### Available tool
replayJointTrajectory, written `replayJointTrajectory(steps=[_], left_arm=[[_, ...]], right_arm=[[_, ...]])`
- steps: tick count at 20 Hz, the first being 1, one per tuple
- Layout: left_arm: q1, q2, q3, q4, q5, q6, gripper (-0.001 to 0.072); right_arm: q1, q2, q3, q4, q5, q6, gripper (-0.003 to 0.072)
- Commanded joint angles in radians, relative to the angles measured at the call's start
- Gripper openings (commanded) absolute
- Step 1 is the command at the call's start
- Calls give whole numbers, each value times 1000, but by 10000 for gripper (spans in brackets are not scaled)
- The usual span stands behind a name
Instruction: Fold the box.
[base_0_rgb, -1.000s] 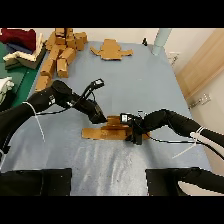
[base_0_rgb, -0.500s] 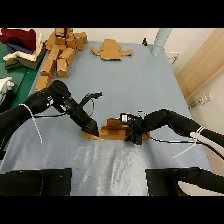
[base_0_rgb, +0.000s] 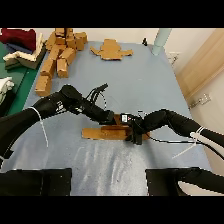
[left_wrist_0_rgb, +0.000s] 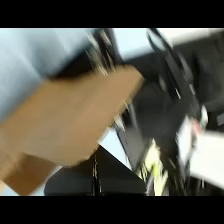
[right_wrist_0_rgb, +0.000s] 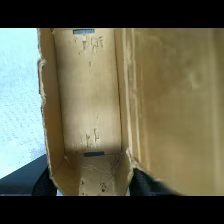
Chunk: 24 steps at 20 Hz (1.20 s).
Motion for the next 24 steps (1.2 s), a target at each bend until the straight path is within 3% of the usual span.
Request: replayJointTrajectory(steps=[1,10,15,24], left_arm=[[11,-57,11,-33,106,-12,8],[14,-192,45,2,182,-12,8],[14,-249,65,30,162,-13,8],[14,-261,65,66,142,-12,8]], right_arm=[[0,0,0,0,0,0,540],[0,0,0,0,0,0,540],[0,0,0,0,0,0,541],[0,0,0,0,0,0,540]])
